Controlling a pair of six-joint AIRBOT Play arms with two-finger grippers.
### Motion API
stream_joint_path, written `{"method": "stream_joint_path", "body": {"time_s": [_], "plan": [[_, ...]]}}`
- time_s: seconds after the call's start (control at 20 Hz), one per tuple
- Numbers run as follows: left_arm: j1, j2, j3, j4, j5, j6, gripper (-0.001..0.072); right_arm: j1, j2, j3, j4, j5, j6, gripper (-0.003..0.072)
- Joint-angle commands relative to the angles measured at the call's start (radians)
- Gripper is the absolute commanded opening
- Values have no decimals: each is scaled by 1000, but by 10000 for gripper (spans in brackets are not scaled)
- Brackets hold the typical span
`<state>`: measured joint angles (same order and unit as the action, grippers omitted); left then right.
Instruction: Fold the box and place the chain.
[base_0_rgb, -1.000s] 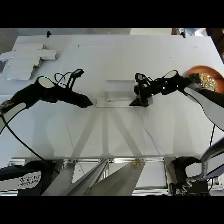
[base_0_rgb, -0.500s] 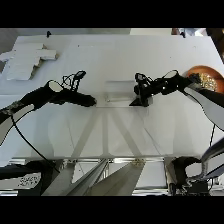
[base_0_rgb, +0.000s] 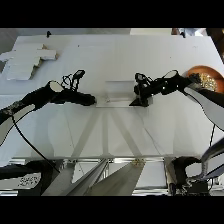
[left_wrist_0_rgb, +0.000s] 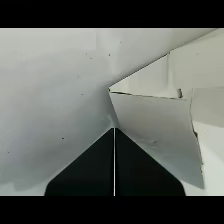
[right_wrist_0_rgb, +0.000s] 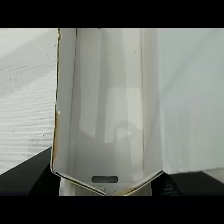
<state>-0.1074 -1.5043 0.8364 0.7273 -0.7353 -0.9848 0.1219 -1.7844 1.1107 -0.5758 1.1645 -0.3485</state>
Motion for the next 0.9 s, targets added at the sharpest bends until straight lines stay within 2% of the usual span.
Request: {"method": "stream_joint_path", "body": {"time_s": [0.0,0.4,0.6,0.85], "plan": [[0,-1,0,45,10,-28,-3,0,1,1,0,-1,0,456],[-52,-22,0,-2,39,-37,-2,0,1,1,0,-1,0,456],[-40,19,0,-71,60,-35,-1,0,1,1,0,-1,0,456],[-34,42,0,-208,20,90,3,0,1,1,0,-1,0,456]]}}
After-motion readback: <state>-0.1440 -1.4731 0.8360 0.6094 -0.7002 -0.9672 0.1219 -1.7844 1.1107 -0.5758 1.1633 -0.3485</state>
